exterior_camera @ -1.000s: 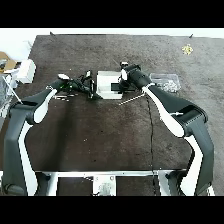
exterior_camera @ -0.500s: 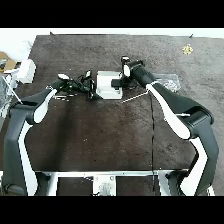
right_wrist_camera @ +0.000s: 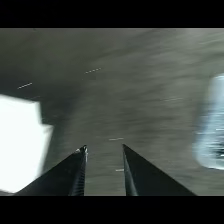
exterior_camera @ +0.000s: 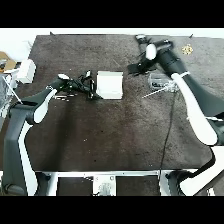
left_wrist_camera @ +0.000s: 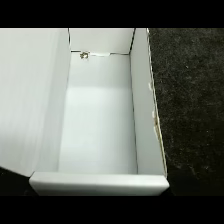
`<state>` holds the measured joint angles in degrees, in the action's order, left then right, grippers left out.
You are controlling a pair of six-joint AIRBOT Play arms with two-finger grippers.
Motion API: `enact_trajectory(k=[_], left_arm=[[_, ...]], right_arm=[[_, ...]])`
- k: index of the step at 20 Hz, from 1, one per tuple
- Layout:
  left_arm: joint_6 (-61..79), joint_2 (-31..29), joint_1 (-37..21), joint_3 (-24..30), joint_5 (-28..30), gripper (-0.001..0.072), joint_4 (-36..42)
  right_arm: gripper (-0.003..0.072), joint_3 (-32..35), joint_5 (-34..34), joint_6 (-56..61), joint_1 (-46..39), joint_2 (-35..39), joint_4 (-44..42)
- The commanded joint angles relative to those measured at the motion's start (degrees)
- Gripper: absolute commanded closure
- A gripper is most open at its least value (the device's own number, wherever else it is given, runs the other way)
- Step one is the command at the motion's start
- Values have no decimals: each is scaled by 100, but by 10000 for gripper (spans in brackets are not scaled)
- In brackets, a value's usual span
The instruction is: Fold the box and place the chain.
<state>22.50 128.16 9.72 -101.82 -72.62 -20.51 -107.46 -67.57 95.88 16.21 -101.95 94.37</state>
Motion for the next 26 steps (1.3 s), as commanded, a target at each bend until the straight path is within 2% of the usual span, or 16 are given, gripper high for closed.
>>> enact_trajectory(k=[1, 2, 6, 9, 12, 13, 14, 15, 26], left_arm=[[2, 2, 0, -7, 2, 484, -2], [2, 2, 0, -7, 2, 484, -2], [2, 2, 0, -7, 2, 484, -2], [2, 2, 0, -7, 4, 484, -2], [2, 2, 0, -7, 2, 484, -2], [2, 2, 0, -7, 2, 484, -2], [2, 2, 0, -7, 2, 484, -2], [2, 2, 0, -7, 4, 484, -2], [2, 2, 0, -7, 2, 484, -2]], right_arm=[[424, 55, -83, -407, -807, 168, 76], [495, 140, -70, -529, -1056, 166, 9], [499, 249, -61, -699, -1727, -94, -358], [499, 249, -63, -1054, -1864, -409, -890], [498, 249, -66, -1084, -1860, -706, -918], [497, 249, -66, -1084, -1860, -785, -920], [430, 249, -61, -1086, -1858, -850, -927], [411, 247, -59, -1117, -1853, -894, -984], [414, 249, 52, -1233, -1840, -1163, -1370]])
